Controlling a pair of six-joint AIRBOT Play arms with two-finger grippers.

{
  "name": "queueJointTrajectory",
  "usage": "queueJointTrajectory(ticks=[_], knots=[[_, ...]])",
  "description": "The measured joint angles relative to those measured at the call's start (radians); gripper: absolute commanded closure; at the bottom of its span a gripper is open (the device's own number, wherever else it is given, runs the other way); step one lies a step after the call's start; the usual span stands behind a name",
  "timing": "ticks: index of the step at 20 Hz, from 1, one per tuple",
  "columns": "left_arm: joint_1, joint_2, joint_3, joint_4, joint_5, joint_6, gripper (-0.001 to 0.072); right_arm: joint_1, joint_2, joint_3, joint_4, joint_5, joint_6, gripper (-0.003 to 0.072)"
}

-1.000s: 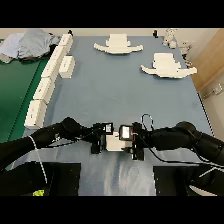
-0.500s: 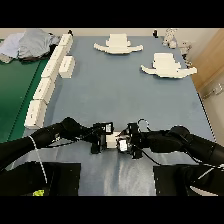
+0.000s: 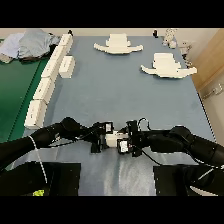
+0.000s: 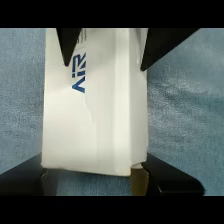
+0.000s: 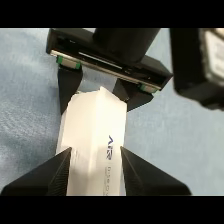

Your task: Fold the box.

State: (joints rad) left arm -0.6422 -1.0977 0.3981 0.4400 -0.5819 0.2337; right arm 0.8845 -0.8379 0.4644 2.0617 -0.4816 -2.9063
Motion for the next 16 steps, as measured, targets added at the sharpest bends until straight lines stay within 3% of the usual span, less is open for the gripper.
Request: queueJointTrajectory(ticks=[10, 15, 16], knots=[[0.000, 0.000, 0.000, 0.001, -0.005, 0.002, 0.0281, 0.000, 0.031, 0.000, -0.002, 0.011, -0.001, 0.0227], [0.000, 0.000, 0.000, 0.001, -0.004, 0.002, 0.0281, 0.000, 0.010, 0.000, 0.000, 0.012, -0.001, 0.0412], [0.000, 0.000, 0.000, 0.001, -0.004, 0.002, 0.0281, 0.000, 0.005, 0.000, 0.002, 0.012, 0.000, 0.0412]])
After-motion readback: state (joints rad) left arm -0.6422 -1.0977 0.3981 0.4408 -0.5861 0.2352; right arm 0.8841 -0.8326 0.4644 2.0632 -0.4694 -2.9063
